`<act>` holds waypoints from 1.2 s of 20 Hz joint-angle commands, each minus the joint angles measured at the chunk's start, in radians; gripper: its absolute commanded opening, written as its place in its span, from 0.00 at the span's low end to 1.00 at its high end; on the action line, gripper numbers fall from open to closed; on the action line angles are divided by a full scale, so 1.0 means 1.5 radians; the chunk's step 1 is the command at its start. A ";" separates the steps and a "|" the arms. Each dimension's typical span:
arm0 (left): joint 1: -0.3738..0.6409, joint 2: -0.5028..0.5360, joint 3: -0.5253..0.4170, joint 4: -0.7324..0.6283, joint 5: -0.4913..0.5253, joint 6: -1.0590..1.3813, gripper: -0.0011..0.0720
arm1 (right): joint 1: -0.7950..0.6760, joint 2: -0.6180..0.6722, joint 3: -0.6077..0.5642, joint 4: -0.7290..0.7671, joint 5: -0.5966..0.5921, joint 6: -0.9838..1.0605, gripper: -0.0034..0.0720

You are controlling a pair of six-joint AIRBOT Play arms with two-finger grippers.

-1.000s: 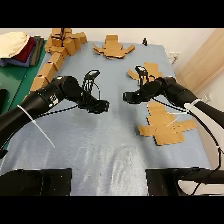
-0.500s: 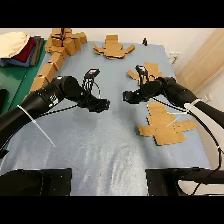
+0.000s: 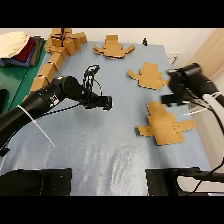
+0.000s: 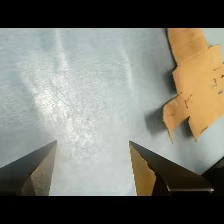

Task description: Fold the box.

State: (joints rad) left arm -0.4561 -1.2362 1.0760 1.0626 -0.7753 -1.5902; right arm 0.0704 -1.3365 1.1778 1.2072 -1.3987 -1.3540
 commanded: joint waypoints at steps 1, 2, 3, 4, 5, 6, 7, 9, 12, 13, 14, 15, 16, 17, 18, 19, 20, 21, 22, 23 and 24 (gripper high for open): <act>0.001 -0.001 0.001 -0.037 0.000 0.003 0.95 | -0.178 0.002 -0.048 -0.028 -0.053 -0.053 0.59; 0.001 -0.001 0.001 -0.040 -0.007 0.006 0.95 | -0.230 0.001 -0.066 0.036 -0.023 -0.115 0.59; 0.001 -0.001 0.001 -0.040 -0.016 0.008 0.95 | -0.274 -0.001 -0.078 0.086 0.002 -0.165 0.59; 0.001 -0.001 0.001 -0.040 -0.026 0.008 0.95 | -0.317 -0.008 -0.080 0.124 0.020 -0.209 0.59; 0.001 -0.001 0.001 -0.044 -0.037 0.008 0.95 | -0.352 -0.016 -0.080 0.140 0.034 -0.236 0.59; 0.001 -0.001 0.001 -0.053 -0.049 0.008 0.95 | -0.385 -0.021 -0.080 0.146 0.047 -0.257 0.59; 0.001 -0.001 0.001 -0.066 -0.061 0.008 0.95 | -0.412 -0.027 -0.080 0.155 0.056 -0.284 0.59; 0.001 0.000 0.001 -0.086 -0.075 0.008 0.95 | -0.462 -0.047 -0.074 0.190 0.063 -0.340 0.59; 0.001 0.000 0.001 -0.102 -0.079 0.008 0.95 | -0.516 -0.078 -0.068 0.297 0.064 -0.418 0.59; 0.001 0.000 0.001 -0.111 -0.079 0.008 0.95 | -0.524 -0.082 -0.068 0.338 0.063 -0.447 0.59; 0.001 0.000 0.001 -0.117 -0.079 0.008 0.95 | -0.526 -0.085 -0.068 0.368 0.065 -0.476 0.59; 0.001 0.000 0.001 -0.119 -0.080 0.008 0.95 | -0.525 -0.087 -0.064 0.381 0.065 -0.489 0.59; 0.001 0.000 0.001 -0.121 -0.083 0.008 0.95 | -0.524 -0.089 -0.058 0.400 0.066 -0.500 0.58; 0.001 0.000 0.001 -0.120 -0.086 0.008 0.95 | -0.523 -0.090 -0.051 0.423 0.064 -0.506 0.58; 0.001 0.000 0.001 -0.120 -0.088 0.008 0.95 | -0.523 -0.090 -0.041 0.446 0.062 -0.515 0.58; 0.001 0.000 0.001 -0.120 -0.089 0.008 0.95 | -0.523 -0.090 -0.032 0.467 0.054 -0.525 0.58; 0.001 0.000 0.001 -0.120 -0.089 0.008 0.95 | -0.523 -0.090 -0.025 0.485 0.042 -0.530 0.58; 0.001 0.000 0.001 -0.120 -0.089 0.008 0.95 | -0.523 -0.090 -0.023 0.493 0.033 -0.532 0.56; 0.001 0.000 0.001 -0.120 -0.087 0.008 0.95 | -0.523 -0.090 -0.024 0.495 0.020 -0.532 0.47; 0.001 0.000 0.001 -0.120 -0.077 0.008 0.95 | -0.523 -0.092 -0.024 0.496 0.004 -0.532 0.43; 0.001 0.000 0.001 -0.120 -0.062 0.008 0.95 | -0.523 -0.095 -0.024 0.503 -0.014 -0.531 0.42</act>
State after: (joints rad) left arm -0.4561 -1.2362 1.0760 0.8852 -0.8989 -1.5787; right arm -0.7124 -1.4723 1.1339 1.9064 -1.3582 -2.1300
